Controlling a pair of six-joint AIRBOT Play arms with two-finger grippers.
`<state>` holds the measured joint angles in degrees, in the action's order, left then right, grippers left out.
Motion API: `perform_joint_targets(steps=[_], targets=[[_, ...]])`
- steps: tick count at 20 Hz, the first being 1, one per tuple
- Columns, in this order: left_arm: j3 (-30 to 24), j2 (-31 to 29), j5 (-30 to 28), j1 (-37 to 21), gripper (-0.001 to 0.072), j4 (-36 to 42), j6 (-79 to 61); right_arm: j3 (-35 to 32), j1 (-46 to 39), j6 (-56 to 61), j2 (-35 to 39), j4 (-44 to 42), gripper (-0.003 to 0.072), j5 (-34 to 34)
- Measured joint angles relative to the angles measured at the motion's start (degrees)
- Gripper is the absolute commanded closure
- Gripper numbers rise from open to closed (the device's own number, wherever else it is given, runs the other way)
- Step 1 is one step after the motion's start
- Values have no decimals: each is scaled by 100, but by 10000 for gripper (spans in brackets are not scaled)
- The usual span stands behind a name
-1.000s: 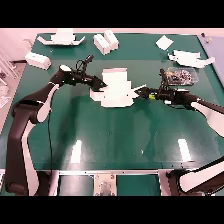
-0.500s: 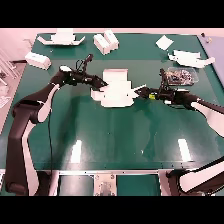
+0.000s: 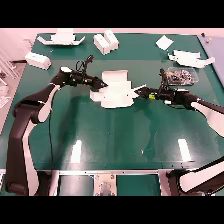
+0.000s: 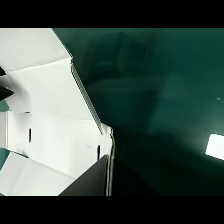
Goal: Fold the box and place the chain.
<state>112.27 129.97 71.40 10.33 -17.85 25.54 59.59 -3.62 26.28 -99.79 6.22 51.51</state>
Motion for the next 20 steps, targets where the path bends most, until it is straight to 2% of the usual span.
perform_joint_targets(steps=[1, 2, 3, 4, 5, 9, 10, 11, 12, 20], targets=[[0, 15, 2, 0, 430, 4, -2, 0, 0, 0, 0, 0, 679, 0], [0, 26, 2, 0, 537, 4, -4, 0, 0, 0, 2, 0, 679, 0], [0, 35, 2, -2, 538, 9, -17, 0, 0, 0, 0, 0, 678, 0], [0, 42, 0, -2, 581, 9, -24, 0, 0, 0, 0, 0, 679, -2], [0, 48, -4, 0, 684, 13, -35, 0, 0, 0, 2, 0, 679, 0], [0, 57, -22, 4, 688, 48, -275, 2, 0, 0, 2, -4, 673, -13], [0, 57, -22, 4, 688, 61, -407, 2, 0, -20, 0, -4, 579, -13], [0, 57, -22, 4, 688, 68, -568, 2, 0, -52, 0, -4, 433, -11], [0, 57, -48, 2, 688, 96, -782, 2, 0, -83, 0, 0, 327, -7], [0, 57, 197, -2, 688, 107, -2575, 2, -525, -142, 0, -22, 314, 170]])
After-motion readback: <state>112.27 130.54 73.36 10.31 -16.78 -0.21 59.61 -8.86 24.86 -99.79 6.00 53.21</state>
